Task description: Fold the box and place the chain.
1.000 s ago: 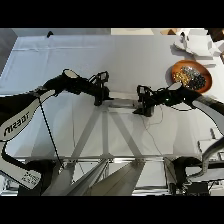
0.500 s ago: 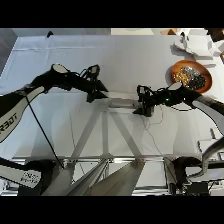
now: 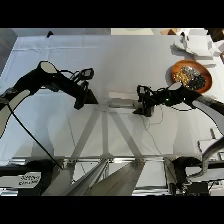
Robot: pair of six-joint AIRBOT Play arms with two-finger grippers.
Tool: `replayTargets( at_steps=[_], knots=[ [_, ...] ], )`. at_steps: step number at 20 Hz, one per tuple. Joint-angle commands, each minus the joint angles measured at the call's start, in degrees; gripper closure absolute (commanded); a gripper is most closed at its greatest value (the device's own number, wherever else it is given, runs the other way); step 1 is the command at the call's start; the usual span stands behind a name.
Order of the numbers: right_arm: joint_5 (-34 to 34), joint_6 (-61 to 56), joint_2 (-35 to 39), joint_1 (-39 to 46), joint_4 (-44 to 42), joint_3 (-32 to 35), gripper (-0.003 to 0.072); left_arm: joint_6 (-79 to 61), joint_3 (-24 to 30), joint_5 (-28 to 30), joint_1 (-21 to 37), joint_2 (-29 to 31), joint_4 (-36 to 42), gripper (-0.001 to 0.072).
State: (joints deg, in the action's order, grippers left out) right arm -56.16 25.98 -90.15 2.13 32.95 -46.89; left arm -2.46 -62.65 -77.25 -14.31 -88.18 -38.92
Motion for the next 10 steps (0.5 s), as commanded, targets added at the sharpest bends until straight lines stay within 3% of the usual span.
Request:
replayTargets(
  at_steps=[1,6,10],
  knots=[
    [0.0,0.0,0.0,0.0,0.0,0.0,0.0251,1.2,1.0,0.4,-3.7,0.8,5.6,0.0700],
    [0.0,0.0,0.0,0.0,0.0,0.0,0.0251,1.2,1.0,17.0,-6.2,0.8,16.9,0.0696],
    [0.0,0.0,0.0,0.0,0.0,0.0,0.0251,1.7,1.0,27.0,-6.5,0.5,18.2,0.0696]
  ],
)
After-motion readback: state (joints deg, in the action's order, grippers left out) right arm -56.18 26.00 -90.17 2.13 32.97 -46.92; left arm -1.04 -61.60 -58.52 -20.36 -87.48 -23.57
